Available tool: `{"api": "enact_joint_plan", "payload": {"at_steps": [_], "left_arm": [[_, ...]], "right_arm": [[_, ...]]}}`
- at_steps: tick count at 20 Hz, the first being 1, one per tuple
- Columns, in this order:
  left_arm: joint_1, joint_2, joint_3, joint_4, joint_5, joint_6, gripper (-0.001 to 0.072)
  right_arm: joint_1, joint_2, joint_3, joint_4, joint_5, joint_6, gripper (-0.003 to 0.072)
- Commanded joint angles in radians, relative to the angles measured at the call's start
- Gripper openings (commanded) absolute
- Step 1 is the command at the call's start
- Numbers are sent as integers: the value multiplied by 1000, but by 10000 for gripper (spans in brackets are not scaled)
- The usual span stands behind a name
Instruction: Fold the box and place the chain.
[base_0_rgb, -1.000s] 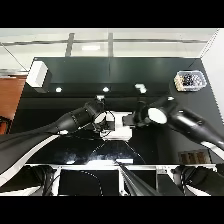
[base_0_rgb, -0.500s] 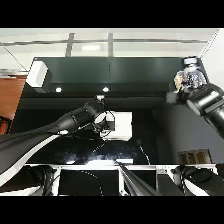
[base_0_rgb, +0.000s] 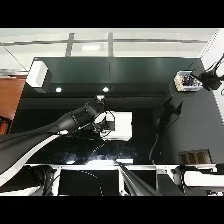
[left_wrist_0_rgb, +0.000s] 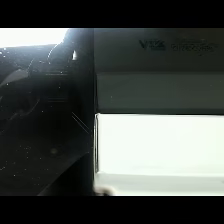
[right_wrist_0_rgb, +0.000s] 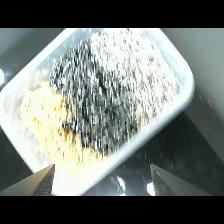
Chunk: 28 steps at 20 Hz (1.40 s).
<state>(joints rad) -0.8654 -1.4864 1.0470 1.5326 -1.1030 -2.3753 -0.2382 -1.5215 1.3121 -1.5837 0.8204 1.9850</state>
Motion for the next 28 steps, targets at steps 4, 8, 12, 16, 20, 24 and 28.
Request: {"api": "enact_joint_plan", "payload": {"at_steps": [4,8,12,16,20,24,28], "left_arm": [[1,0,0,0,-2,0,25],[1,0,0,0,-2,0,25],[1,0,0,0,-2,0,25],[1,0,0,0,-2,0,25],[1,0,0,-1,-2,0,25],[1,0,0,-2,-2,0,25],[1,0,0,-5,-2,0,25]], "right_arm": [[-65,-327,363,179,148,-266,720],[-65,-387,383,219,78,-266,620],[-65,-422,383,219,77,-265,444],[-65,-412,383,219,93,-266,44],[-67,-312,383,214,112,-301,7],[-68,-150,383,214,154,-398,7],[-67,35,383,220,175,-436,6]]}}
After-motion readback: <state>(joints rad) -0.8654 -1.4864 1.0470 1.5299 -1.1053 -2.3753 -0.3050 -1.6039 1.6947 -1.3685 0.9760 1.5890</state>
